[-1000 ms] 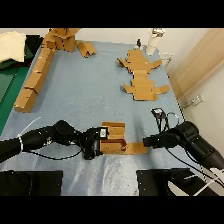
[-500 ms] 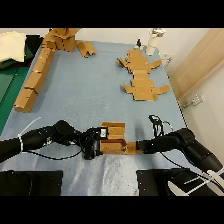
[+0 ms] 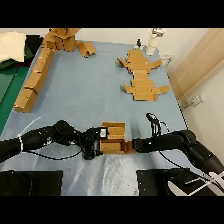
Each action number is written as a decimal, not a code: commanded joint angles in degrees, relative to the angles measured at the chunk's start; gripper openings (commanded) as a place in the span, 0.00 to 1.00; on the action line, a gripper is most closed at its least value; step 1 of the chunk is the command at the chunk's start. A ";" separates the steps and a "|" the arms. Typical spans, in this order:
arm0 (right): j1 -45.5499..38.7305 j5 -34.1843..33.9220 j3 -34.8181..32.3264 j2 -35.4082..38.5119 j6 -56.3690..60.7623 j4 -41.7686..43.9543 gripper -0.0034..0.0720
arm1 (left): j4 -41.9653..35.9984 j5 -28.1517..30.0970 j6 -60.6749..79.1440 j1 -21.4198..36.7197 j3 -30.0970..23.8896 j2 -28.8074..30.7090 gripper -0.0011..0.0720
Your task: Fold the box.
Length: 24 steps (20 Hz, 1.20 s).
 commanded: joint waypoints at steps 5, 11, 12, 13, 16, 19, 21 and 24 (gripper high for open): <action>0.02 -0.11 2.27 2.45 -2.89 3.23 0.35 | 0.00 0.02 0.00 0.02 0.02 0.00 0.73; 2.14 -0.04 2.62 2.14 -4.11 6.86 0.64 | 0.00 0.00 0.00 0.02 0.02 0.00 0.73; 2.91 -0.02 2.62 1.62 -4.09 6.88 0.64 | 0.00 0.00 0.00 0.02 0.02 0.00 0.73; 3.80 0.28 2.62 0.85 -4.09 6.86 0.64 | -0.02 0.02 0.00 0.02 0.02 0.00 0.73; 6.45 0.70 3.48 -3.45 -4.07 5.68 0.64 | 0.00 0.00 0.00 0.02 0.02 0.00 0.73; 7.54 0.11 8.24 -8.85 -3.37 3.82 0.64 | 0.00 0.00 0.00 0.02 0.02 0.00 0.73; 7.54 -1.46 11.69 -12.39 -0.66 2.80 0.64 | 0.00 0.02 0.02 0.02 0.02 0.00 0.73; 9.57 -3.54 14.36 -17.00 5.84 -2.34 0.63 | 0.00 0.02 0.00 0.02 0.02 0.00 0.73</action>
